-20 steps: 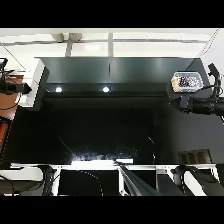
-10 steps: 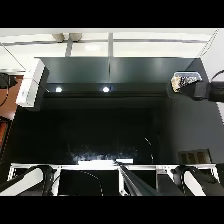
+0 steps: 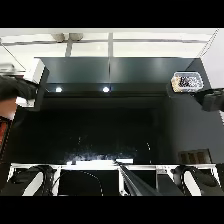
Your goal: Fold the box and place the chain.
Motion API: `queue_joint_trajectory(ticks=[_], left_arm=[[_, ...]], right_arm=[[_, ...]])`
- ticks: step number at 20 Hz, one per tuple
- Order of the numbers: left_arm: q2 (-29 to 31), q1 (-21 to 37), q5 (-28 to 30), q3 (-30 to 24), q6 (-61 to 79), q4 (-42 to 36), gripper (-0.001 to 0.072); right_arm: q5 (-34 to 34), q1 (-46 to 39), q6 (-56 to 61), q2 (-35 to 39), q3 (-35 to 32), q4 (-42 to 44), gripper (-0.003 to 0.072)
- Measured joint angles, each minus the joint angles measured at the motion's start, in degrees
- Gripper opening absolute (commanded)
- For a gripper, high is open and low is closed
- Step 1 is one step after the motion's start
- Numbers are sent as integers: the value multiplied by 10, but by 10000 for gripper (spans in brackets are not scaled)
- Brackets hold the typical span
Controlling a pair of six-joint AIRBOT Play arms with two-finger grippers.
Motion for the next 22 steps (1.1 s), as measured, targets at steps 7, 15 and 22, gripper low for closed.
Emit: queue_joint_trajectory(ticks=[7,15,22], left_arm=[[148,-80,109,-218,-48,0,24],[195,-90,170,-270,-77,5,26],[198,-90,177,-274,-79,6,26]], right_arm=[[-153,0,-14,13,-173,-7,12],[-191,0,-52,13,-204,-49,18],[-177,0,-57,13,-206,-54,18]])
